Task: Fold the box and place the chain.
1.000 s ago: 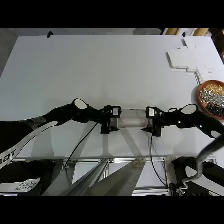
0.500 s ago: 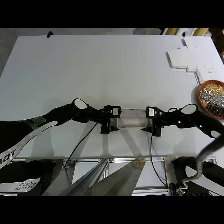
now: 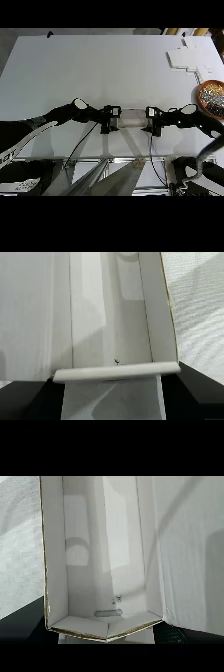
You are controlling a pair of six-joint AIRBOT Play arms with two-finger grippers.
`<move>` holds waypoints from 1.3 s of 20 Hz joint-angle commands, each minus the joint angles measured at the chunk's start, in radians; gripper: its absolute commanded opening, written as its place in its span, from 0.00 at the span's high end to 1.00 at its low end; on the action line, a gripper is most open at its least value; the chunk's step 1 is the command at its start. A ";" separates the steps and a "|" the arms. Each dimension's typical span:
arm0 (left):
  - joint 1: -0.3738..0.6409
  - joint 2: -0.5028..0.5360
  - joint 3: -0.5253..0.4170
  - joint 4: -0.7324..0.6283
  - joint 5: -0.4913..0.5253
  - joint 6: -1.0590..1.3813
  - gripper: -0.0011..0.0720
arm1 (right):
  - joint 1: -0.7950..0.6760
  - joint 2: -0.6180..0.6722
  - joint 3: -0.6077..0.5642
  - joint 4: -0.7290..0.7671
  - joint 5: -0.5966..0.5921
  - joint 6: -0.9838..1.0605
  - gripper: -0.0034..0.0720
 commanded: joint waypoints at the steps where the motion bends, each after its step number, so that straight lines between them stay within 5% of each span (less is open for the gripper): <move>1: -0.001 0.000 -0.001 0.000 0.000 0.000 0.70 | 0.000 0.001 0.000 0.000 0.000 0.000 0.53; 10: -0.001 0.000 -0.001 0.000 0.000 0.000 0.70 | 0.000 0.001 0.000 -0.004 -0.006 -0.001 0.53; 11: -0.001 0.000 -0.001 0.000 0.000 0.000 0.70 | 0.000 0.001 0.000 -0.003 -0.011 -0.001 0.44; 13: -0.001 0.000 -0.001 0.000 0.000 0.000 0.70 | 0.000 0.002 0.000 -0.003 -0.037 0.001 0.01; 26: -0.001 0.000 -0.001 0.000 0.000 0.000 0.70 | 0.000 0.306 0.000 -0.390 0.021 0.324 0.06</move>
